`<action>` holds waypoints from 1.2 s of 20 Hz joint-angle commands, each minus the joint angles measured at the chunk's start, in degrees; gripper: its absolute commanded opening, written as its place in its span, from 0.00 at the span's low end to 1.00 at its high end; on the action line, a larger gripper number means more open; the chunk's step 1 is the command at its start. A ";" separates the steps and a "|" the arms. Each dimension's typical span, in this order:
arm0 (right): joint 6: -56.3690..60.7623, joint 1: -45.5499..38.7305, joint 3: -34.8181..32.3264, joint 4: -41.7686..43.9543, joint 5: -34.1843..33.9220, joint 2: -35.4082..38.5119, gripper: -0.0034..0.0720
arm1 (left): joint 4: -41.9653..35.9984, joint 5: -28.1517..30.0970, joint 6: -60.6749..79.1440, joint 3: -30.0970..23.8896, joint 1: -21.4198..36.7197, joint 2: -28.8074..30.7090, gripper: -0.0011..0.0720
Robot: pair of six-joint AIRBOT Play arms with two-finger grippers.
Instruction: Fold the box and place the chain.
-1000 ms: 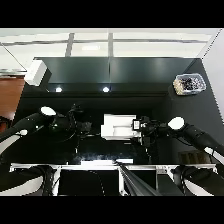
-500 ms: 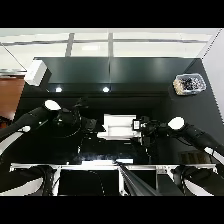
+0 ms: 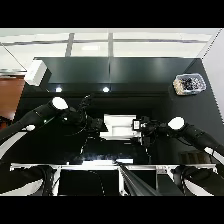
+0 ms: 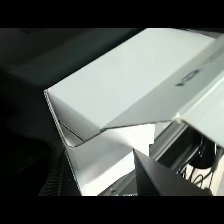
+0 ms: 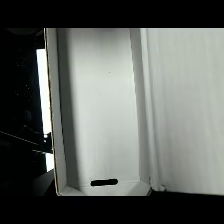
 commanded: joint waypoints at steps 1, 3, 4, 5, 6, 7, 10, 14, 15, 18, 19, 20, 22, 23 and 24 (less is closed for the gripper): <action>0.00 0.07 0.04 0.02 -0.02 -0.02 0.60 | 2.34 3.85 -7.30 1.64 -2.82 0.04 0.69; 0.00 0.07 0.04 0.02 -0.02 -0.02 0.60 | 2.97 4.44 -9.44 2.89 -4.44 0.04 0.69; 0.00 0.07 0.04 0.02 -0.02 -0.02 0.60 | 4.52 4.70 -11.52 3.43 -5.22 0.04 0.69; 0.00 0.07 0.04 0.02 -0.02 -0.02 0.60 | 6.82 4.98 -13.68 3.93 -6.08 0.04 0.69; 0.00 0.07 0.04 0.02 -0.02 -0.02 0.60 | 9.64 5.11 -17.14 4.37 -6.99 0.04 0.69; 0.00 0.07 0.04 0.02 -0.02 -0.02 0.60 | 11.74 5.25 -19.87 4.72 -7.72 0.04 0.69; 0.00 0.07 0.04 0.02 -0.02 -0.02 0.60 | 14.47 7.82 -24.13 5.03 -9.88 0.02 0.69; 0.00 0.07 0.04 0.02 -0.02 -0.02 0.60 | 19.06 11.34 -30.42 5.03 -12.39 0.02 0.69; 0.00 0.07 0.04 0.02 0.00 -0.02 0.60 | 21.14 11.17 -32.00 5.03 -12.66 0.02 0.69; 0.00 0.07 0.04 0.02 -0.02 -0.02 0.60 | 23.08 11.06 -33.24 5.11 -12.76 0.02 0.69; 0.00 0.07 0.04 0.02 -0.02 -0.02 0.60 | 23.08 11.06 -33.24 5.35 -12.76 0.02 0.69; 0.00 0.07 0.04 0.02 -0.02 -0.02 0.60 | 23.10 10.97 -33.24 5.62 -12.76 0.02 0.69; 0.00 0.07 0.04 0.00 -0.04 -0.02 0.60 | 24.33 10.78 -34.16 6.12 -13.05 0.02 0.69; 0.00 0.07 0.04 0.04 -0.04 -0.02 0.60 | 26.75 10.01 -36.46 6.56 -13.40 -0.02 0.69; 0.00 0.07 0.04 0.00 -0.04 -0.02 0.60 | 29.79 8.79 -39.06 7.21 -14.27 -0.09 0.69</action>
